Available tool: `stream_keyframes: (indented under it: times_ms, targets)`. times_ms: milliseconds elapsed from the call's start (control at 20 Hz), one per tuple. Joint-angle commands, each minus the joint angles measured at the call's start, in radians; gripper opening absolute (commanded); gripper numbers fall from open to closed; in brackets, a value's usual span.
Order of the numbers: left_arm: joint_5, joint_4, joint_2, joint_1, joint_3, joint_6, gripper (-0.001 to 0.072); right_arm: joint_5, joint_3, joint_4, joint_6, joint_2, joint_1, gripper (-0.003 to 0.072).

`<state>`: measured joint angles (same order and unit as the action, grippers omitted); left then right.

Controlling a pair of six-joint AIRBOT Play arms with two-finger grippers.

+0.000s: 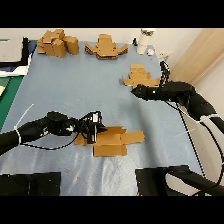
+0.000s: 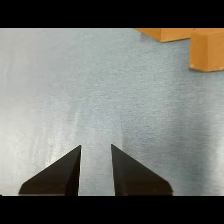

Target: Fold the box.

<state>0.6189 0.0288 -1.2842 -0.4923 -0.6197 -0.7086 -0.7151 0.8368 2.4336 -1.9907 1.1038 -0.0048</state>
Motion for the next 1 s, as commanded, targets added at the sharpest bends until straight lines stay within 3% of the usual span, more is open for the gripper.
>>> stream_keyframes:
  times_ms: [0, 550, 600, 650, 800, 950]
  targets:
    - [0.017, -0.003, 0.0, 0.001, 0.0, 0.028, 0.0015, -0.001, 0.0, -0.004, 0.0, 0.0, 0.001, 0.028]
    - [0.017, -0.002, 0.0, 0.001, 0.0, 0.074, 0.0016, -0.04, 0.0, -0.024, 0.001, 0.0, 0.001, 0.0265]
    - [0.017, -0.002, 0.0, 0.001, 0.0, 0.073, 0.0016, -0.048, 0.0, -0.042, 0.003, 0.0, 0.001, 0.0058]
    - [0.017, -0.002, 0.0, 0.001, 0.0, 0.073, 0.0016, -0.055, 0.0, -0.075, 0.039, 0.0, 0.001, 0.0005]
    - [0.018, -0.002, 0.0, 0.0, 0.0, 0.073, 0.0015, -0.111, 0.0, -0.332, 0.375, -0.018, 0.002, 0.0004]
    - [0.017, -0.002, 0.0, 0.0, 0.0, 0.073, 0.0016, -0.326, 0.0, -0.529, 0.616, -0.078, 0.036, 0.0004]
